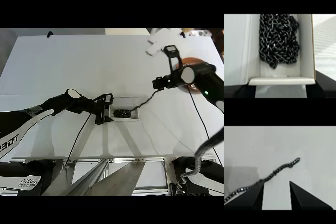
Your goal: Fold the box and place the chain.
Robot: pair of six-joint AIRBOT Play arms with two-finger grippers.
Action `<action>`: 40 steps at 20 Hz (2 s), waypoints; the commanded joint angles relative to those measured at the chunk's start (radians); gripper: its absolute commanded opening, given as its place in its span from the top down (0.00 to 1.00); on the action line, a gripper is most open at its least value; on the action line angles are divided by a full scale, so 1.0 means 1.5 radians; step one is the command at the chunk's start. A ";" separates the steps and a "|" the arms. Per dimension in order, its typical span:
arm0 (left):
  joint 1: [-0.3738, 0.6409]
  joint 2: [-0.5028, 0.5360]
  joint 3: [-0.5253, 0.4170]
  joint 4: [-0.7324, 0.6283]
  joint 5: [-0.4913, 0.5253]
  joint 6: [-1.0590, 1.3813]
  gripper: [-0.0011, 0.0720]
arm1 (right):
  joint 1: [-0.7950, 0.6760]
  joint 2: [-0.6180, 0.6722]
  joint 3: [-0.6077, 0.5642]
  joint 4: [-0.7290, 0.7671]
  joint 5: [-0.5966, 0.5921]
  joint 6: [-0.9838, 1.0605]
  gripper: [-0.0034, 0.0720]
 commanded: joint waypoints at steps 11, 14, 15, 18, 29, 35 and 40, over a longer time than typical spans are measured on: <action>0.000 0.001 0.000 0.000 0.000 0.000 0.70 | 0.050 -0.174 0.052 0.006 0.104 -0.032 0.48; 0.000 0.001 0.000 0.000 0.000 0.000 0.70 | 0.050 -0.187 0.052 0.006 0.109 -0.031 0.57; 0.000 0.001 0.000 0.000 0.000 0.000 0.70 | 0.050 -0.187 0.052 0.006 0.109 -0.031 0.57; 0.000 0.001 0.000 0.000 0.000 0.000 0.70 | 0.050 -0.187 0.052 0.005 0.105 -0.032 0.67; 0.000 0.001 0.000 0.000 0.000 0.000 0.70 | 0.045 -0.143 0.052 0.008 0.074 -0.034 0.66; 0.000 0.001 0.000 0.000 0.000 0.000 0.70 | 0.045 -0.189 0.052 0.019 0.077 -0.026 0.66; 0.000 0.001 0.000 0.000 0.000 0.000 0.70 | 0.045 -0.195 0.052 0.019 0.074 -0.026 0.66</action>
